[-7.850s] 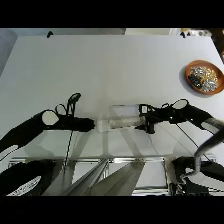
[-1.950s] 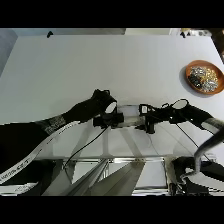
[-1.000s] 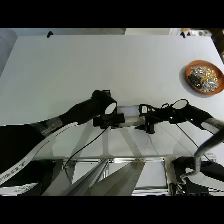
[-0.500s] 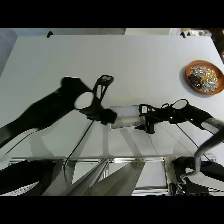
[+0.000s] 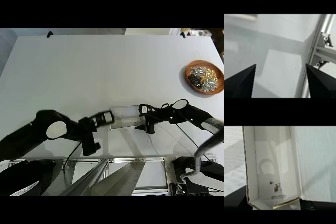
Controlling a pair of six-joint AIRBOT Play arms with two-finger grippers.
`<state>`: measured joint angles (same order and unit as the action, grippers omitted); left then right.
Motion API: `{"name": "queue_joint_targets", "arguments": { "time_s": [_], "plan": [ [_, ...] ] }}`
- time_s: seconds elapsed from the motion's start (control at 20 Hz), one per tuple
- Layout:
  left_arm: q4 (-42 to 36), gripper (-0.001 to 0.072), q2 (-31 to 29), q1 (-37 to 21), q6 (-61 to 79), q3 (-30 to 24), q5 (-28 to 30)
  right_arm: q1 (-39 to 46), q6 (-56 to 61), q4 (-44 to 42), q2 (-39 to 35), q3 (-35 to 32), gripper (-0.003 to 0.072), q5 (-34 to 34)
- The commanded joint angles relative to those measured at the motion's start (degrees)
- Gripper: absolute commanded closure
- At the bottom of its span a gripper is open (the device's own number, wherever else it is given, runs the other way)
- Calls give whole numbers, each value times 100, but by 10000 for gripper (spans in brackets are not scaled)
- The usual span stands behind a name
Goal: Fold the box and place the chain.
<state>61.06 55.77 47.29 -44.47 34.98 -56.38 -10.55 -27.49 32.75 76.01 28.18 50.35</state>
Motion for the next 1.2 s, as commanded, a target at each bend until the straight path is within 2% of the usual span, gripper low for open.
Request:
{"name": "queue_joint_targets", "arguments": {
  "time_s": [0.0, 0.15, 0.45, 0.65, 0.75, 1.15],
  "plan": [
    [-1687, 12, 120, -195, 3351, -667, 1307, 2, 0, -2, -4, 7, 411, 2],
    [-2492, 11, 483, -623, 4415, -680, 1843, 2, 0, 0, -4, 7, 411, 0],
    [-2804, 3, 1318, -1467, 5007, -680, 1838, 2, 0, 0, -4, 7, 411, 0],
    [-4378, 1, 1749, -1523, 6638, -675, 1779, 2, 0, 0, -4, 7, 411, 0],
    [-4889, 1, 1945, -1521, 7265, -675, 1755, 2, 0, -2, -4, 7, 411, 0],
    [-4994, 2, 2127, -1504, 7643, -573, 1714, 2, 0, 0, -4, 7, 411, 0]
  ]
}}
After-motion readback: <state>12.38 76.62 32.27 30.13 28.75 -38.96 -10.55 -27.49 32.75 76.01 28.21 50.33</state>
